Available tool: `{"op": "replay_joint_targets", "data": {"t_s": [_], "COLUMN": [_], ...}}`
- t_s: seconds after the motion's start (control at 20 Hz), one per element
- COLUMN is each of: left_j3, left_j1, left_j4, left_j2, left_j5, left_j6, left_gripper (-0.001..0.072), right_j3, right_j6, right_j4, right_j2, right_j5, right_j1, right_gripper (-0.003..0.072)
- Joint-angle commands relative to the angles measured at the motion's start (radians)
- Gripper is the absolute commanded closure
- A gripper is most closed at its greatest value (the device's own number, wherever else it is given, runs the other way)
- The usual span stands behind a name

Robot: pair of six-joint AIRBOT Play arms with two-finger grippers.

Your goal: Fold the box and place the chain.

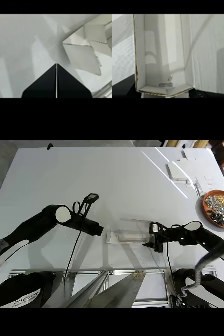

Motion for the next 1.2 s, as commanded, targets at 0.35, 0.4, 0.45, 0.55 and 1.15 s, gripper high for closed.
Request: {"op": "replay_joint_targets", "data": {"t_s": [0.35, 0.4, 0.45, 0.55, 1.15], "left_j3": [-0.053, -0.053, -0.053, -0.052, -0.032], "left_j1": [-0.031, -0.035, -0.036, -0.037, -0.112], "left_j4": [-0.322, -0.344, -0.340, -0.340, -0.390], "left_j2": [-0.132, -0.134, -0.133, -0.128, -0.078], "left_j5": [0.102, 0.108, 0.106, 0.089, 0.164], "left_j6": [-0.021, -0.003, -0.002, -0.003, 0.021], "left_gripper": [0.0702, 0.0701, 0.0700, 0.0697, 0.0355], "right_j3": [0.001, 0.001, 0.001, 0.001, 0.001], "right_j6": [0.000, 0.000, 0.000, 0.000, 0.000], "right_j4": [0.000, 0.000, 0.000, 0.000, 0.000], "right_j2": [0.000, 0.000, 0.000, 0.000, 0.000], "right_j5": [0.000, 0.000, 0.000, 0.001, 0.000], "right_j1": [0.000, 0.000, 0.000, 0.000, 0.000], "right_gripper": [0.0273, 0.0273, 0.0273, 0.0273, 0.0273]}}
